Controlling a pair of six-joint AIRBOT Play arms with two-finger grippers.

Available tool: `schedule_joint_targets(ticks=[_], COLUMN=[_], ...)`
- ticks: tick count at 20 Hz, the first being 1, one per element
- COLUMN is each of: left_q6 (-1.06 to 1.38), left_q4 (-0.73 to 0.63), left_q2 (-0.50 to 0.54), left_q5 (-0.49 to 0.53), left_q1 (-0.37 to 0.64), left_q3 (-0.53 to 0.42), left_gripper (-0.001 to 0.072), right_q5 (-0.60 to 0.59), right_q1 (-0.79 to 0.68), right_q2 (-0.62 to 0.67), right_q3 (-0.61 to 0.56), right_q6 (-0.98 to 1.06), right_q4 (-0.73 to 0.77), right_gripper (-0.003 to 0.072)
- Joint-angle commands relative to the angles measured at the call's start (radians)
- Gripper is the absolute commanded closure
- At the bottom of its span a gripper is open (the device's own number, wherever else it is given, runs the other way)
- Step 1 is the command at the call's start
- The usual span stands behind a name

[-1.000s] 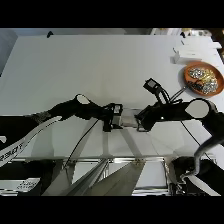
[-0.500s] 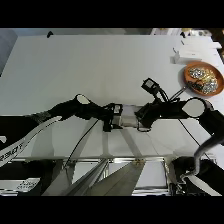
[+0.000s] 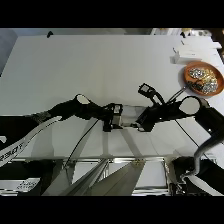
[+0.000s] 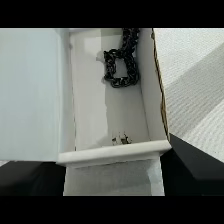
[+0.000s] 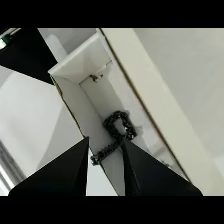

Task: Fold the box and place the chain.

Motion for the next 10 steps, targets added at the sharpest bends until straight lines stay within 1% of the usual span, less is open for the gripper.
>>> schedule_joint_targets(ticks=[1,2,3,5,7,10], left_q6=[0.000,0.000,0.000,0.000,0.000,0.000], left_q4=[0.000,0.000,0.000,0.000,0.000,0.000], left_q2=[0.000,0.000,0.000,0.000,0.000,0.000], left_q5=[0.000,0.000,0.000,0.000,0.000,0.000], left_q1=[0.001,0.001,0.001,0.001,0.001,0.001], left_q3=[0.000,0.000,0.000,0.001,0.001,0.000], left_gripper=[0.0525,0.0525,0.0525,0.0525,0.0525,0.0525], right_q5=[0.131,0.170,0.193,0.155,0.129,0.068], right_q1=[-0.040,-0.067,-0.098,-0.158,-0.222,-0.313], right_q2=[0.019,0.029,0.039,0.057,0.056,0.050], right_q3=[0.111,0.158,0.201,0.230,0.230,0.230], right_q6=[0.171,0.220,0.253,0.301,0.343,0.403], right_q4=[-0.108,-0.172,-0.244,-0.363,-0.438,-0.468], right_gripper=[0.0486,0.0509,0.0509,0.0509,0.0508,0.0507])
